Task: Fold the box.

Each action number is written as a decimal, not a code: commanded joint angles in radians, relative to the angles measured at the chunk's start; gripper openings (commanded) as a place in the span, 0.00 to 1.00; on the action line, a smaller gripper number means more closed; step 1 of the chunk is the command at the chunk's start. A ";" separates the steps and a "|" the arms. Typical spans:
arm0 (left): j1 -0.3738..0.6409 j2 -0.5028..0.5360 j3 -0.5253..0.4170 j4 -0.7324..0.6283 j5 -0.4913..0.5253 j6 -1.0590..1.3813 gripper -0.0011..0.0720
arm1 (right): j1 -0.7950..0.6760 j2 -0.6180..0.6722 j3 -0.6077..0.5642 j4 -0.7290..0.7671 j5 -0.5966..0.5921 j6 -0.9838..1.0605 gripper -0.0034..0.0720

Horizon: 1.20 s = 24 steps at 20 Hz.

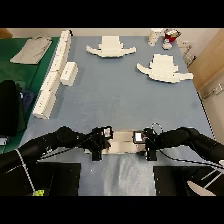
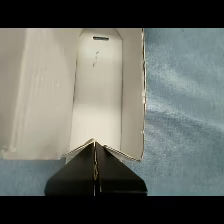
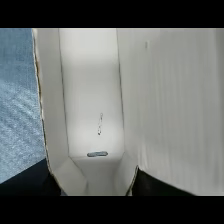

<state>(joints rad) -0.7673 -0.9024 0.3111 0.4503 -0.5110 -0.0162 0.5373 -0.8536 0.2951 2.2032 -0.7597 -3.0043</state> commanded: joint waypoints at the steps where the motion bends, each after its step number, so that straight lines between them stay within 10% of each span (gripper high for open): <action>1: 0.002 0.046 0.012 0.120 -0.022 -0.286 0.03 | 0.000 0.001 0.001 0.000 0.000 0.000 0.71; 13: 0.029 0.455 0.015 0.787 -0.233 -1.699 0.03 | 0.000 0.001 0.001 0.000 0.000 0.000 0.71; 17: 0.198 0.564 0.024 1.070 -0.503 -2.153 0.03 | 0.000 0.001 0.001 0.000 0.000 0.000 0.71; 20: 0.320 0.530 -0.003 0.970 -0.583 -2.109 0.03 | 0.000 0.001 0.001 0.000 0.001 0.000 0.71; 24: 0.325 0.386 -0.090 0.614 -0.396 -1.854 0.03 | 0.000 0.001 0.001 0.000 0.000 0.000 0.71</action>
<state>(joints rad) -0.4671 -0.4473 0.2646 1.2564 -0.9783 -1.9732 0.5373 -0.8536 0.2951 2.2028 -0.7597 -3.0043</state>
